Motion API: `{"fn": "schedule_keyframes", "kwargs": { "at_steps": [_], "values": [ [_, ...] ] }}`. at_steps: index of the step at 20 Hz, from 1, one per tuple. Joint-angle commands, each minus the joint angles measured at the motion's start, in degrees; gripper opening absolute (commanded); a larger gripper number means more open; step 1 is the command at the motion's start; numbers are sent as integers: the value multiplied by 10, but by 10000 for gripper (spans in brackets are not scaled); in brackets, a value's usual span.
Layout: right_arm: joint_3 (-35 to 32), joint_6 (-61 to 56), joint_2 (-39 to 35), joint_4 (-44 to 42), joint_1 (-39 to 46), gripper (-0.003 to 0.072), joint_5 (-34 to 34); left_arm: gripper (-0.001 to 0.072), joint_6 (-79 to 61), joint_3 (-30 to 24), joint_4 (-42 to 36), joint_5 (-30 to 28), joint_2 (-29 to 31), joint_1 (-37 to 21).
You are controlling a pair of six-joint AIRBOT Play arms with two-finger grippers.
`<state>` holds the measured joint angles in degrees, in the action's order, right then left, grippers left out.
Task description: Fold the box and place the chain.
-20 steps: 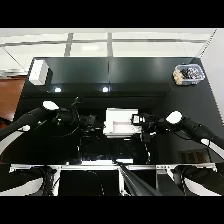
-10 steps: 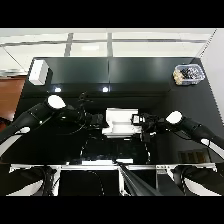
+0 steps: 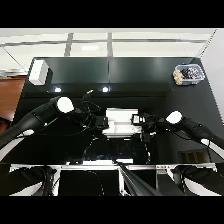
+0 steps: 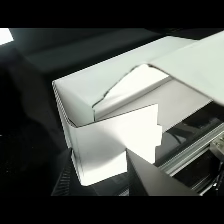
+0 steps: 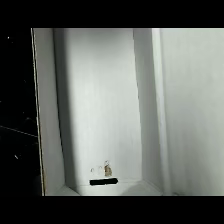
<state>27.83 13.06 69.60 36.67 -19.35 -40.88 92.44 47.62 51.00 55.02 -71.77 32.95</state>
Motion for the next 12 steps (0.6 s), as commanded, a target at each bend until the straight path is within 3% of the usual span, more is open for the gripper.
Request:
{"fn": "schedule_keyframes", "kwargs": {
  "at_steps": [1,12],
  "values": [
    [0,0,0,0,0,239,0,401,15,2,10,-16,0,13],
    [0,0,0,0,0,239,0,401,51,2,15,-61,-1,34]
  ]
}}
